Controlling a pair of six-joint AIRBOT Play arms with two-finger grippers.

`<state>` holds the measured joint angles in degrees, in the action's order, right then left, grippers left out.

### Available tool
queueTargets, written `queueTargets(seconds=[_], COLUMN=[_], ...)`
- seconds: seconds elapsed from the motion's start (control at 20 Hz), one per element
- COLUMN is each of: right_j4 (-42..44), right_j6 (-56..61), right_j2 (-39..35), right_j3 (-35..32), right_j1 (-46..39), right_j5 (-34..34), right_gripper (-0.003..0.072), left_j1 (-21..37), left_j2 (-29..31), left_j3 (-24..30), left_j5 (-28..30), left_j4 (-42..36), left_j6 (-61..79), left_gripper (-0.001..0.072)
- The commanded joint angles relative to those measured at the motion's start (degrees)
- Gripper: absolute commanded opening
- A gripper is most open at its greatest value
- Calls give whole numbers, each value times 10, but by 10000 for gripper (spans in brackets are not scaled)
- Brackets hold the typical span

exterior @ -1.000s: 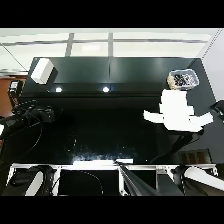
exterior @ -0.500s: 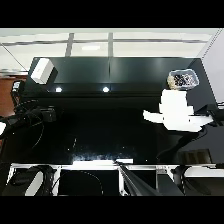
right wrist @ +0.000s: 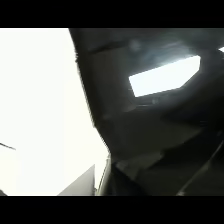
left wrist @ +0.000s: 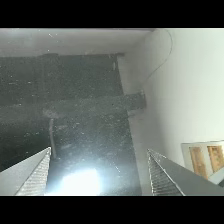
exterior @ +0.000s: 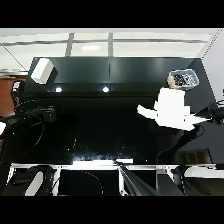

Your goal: Fold the box and place the chain.

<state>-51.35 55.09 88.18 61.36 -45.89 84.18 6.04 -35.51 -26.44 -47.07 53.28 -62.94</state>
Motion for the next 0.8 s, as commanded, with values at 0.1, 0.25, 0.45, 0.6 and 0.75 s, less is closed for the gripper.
queueTargets(seconds=[0.1,0.25,0.45,0.6,0.75], right_j4=[38,45,66,109,140], right_j6=[-24,-23,-13,-13,-16], right_j2=[-70,-101,-157,-213,-264], right_j3=[0,-2,-37,-96,-170], right_j1=[41,92,167,213,284], right_j5=[21,26,14,-39,-108], right_gripper=[44,43,42,42,42], left_j1=[0,0,0,0,0], left_j2=[0,0,0,0,0], left_j3=[0,0,0,0,0], left_j5=[-1,-1,-1,-1,-1], left_j4=[0,0,0,0,-12], left_j6=[1,0,1,1,1], left_gripper=[701,701,701,701,701])
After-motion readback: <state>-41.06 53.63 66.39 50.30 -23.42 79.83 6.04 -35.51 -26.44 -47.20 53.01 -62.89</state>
